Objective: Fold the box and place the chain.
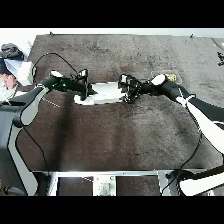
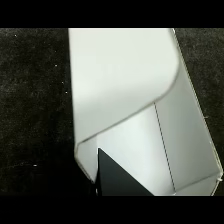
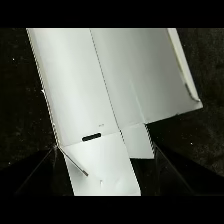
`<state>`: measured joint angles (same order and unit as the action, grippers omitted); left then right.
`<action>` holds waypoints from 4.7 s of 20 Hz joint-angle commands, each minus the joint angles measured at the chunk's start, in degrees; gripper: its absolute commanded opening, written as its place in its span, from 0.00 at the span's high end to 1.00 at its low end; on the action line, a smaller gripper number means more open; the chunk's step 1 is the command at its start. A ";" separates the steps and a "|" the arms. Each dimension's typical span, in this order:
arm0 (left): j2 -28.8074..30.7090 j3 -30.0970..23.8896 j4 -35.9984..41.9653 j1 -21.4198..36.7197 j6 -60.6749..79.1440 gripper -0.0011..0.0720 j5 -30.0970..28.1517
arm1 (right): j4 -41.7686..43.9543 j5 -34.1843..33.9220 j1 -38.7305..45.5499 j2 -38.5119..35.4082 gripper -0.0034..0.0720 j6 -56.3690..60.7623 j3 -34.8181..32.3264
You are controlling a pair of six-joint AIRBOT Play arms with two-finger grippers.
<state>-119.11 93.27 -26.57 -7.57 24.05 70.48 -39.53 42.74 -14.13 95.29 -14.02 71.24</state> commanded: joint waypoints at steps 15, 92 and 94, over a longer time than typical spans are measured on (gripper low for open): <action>0.00 -0.02 0.00 0.00 0.00 0.97 0.00 | 5.84 14.25 1.99 13.35 0.00 -4.63 13.33; 0.00 0.00 0.02 0.00 -0.02 0.97 0.02 | 5.51 25.59 2.51 24.48 0.08 0.74 25.07; 0.00 -0.02 0.02 0.00 -0.02 0.97 0.02 | 5.44 25.42 2.51 24.48 0.08 0.79 25.07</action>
<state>-119.11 93.27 -26.52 -7.62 24.01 70.50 -34.37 68.51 -11.49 119.59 -12.73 96.25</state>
